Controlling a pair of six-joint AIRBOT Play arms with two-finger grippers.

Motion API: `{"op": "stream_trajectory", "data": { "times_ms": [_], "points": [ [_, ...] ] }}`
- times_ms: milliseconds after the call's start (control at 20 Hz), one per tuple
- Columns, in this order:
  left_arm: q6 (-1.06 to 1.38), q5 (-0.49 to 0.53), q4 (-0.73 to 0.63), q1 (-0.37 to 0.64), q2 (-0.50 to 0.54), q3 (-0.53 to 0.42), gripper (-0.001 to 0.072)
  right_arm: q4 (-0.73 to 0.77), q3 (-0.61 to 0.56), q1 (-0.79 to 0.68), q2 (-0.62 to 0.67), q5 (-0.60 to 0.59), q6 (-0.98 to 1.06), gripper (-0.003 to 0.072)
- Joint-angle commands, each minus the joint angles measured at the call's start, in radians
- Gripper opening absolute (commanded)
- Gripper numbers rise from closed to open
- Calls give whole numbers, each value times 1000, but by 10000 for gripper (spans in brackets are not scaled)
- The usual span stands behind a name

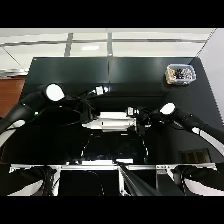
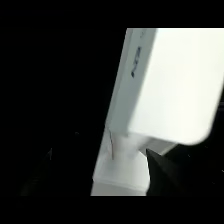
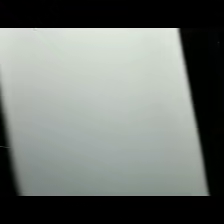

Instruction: Fold the box and place the chain.

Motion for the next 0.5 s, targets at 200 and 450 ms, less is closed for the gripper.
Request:
{"op": "stream_trajectory", "data": {
  "times_ms": [200,450],
  "points": [
    [-352,-401,-195,37,47,-70,31,0,0,0,-1,0,0,140],
    [-189,-29,-578,-27,-16,-188,30,0,0,0,-1,0,0,140]
  ]
}}
